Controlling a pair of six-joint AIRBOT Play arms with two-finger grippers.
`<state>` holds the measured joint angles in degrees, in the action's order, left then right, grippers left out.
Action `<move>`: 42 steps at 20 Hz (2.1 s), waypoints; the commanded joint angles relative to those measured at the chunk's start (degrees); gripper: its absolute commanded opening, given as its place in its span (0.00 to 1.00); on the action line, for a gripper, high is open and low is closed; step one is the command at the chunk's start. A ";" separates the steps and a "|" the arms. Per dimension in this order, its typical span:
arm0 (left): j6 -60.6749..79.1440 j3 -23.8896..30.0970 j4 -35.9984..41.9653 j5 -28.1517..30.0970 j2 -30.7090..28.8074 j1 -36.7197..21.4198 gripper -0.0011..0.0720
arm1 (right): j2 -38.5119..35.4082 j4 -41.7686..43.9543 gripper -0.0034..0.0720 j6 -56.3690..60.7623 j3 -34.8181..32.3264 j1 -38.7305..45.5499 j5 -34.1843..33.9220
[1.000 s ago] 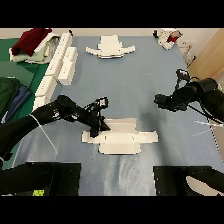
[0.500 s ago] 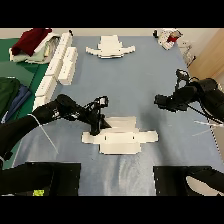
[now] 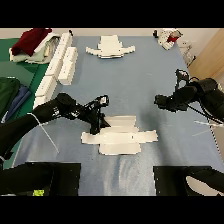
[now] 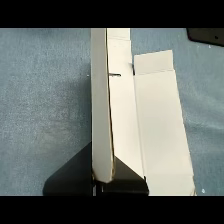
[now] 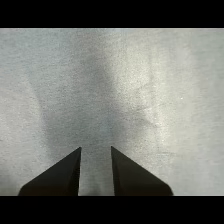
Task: Fold the box.
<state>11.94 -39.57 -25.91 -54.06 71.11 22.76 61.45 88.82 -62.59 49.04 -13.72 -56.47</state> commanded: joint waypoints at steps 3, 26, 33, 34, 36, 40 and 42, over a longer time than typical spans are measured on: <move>0.02 0.15 0.13 0.13 0.87 0.04 0.03 | 0.02 0.09 0.43 0.00 -0.02 0.02 0.00; 2.23 0.87 0.66 2.64 -7.04 0.94 0.03 | -0.09 4.63 0.05 -10.47 -0.02 -2.38 -5.88; 5.42 7.17 1.70 16.85 -9.40 9.09 0.03 | -0.09 4.66 0.05 -9.40 -0.02 -2.38 -3.98; 5.42 7.56 1.73 17.73 -9.40 9.44 0.03 | -0.09 4.63 0.05 -9.40 -0.02 -2.38 -3.98; 5.44 8.55 2.34 18.25 -9.40 9.40 0.03 | -0.09 4.61 0.05 -9.40 -0.02 -2.38 -3.93; 5.35 9.25 3.19 17.57 -9.40 9.40 0.03 | -0.09 4.59 0.05 -9.40 -0.02 -2.38 -3.93; 5.14 9.27 3.17 15.47 -9.40 9.40 0.03 | -0.09 4.61 0.05 -9.40 -0.02 -2.38 -3.96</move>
<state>17.17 -30.65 -22.87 -37.04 61.76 31.99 61.39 93.41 -72.05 49.04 -16.08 -60.49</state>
